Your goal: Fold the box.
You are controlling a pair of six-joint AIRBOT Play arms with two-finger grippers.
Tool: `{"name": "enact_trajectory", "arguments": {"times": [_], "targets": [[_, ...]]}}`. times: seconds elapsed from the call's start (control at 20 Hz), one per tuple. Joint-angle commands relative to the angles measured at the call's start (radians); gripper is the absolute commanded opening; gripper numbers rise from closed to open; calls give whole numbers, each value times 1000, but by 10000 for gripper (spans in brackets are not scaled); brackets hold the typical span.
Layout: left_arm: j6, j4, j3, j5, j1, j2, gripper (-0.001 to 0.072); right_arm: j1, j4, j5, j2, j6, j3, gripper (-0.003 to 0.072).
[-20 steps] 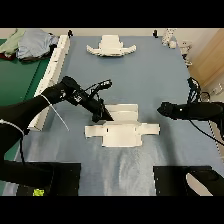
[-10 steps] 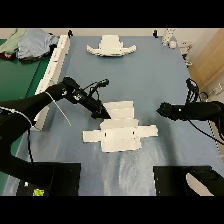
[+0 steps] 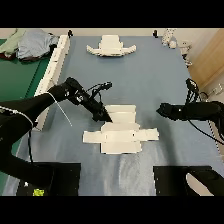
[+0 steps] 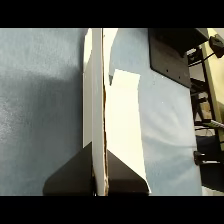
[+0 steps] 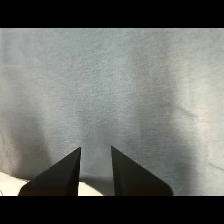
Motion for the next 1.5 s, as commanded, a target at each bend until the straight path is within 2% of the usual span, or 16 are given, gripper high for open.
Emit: {"name": "enact_trajectory", "arguments": {"times": [0.0, 0.35, 0.55, 0.8, 1.0, 1.25, 1.45], "targets": [[43, 0, -41, 94, -23, 50, 5, 1, 0, -14, -1, -5, 0, 294], [102, -6, -226, 312, -65, 283, 5, 1, 0, -18, -1, -13, 0, 294], [153, -6, -316, 432, -140, 399, 5, 1, 0, -17, -1, -14, 0, 294], [178, -5, -355, 488, -212, 410, 6, 1, 0, -18, -1, -14, 0, 294], [203, -6, -385, 539, -215, 409, 7, 1, 0, -17, -1, -15, 0, 294], [224, -7, -390, 540, -216, 408, 10, 1, 0, -17, -1, -15, 0, 294], [223, -6, -405, 502, -216, 408, 10, 1, 0, -17, -1, -15, 0, 294]]}}
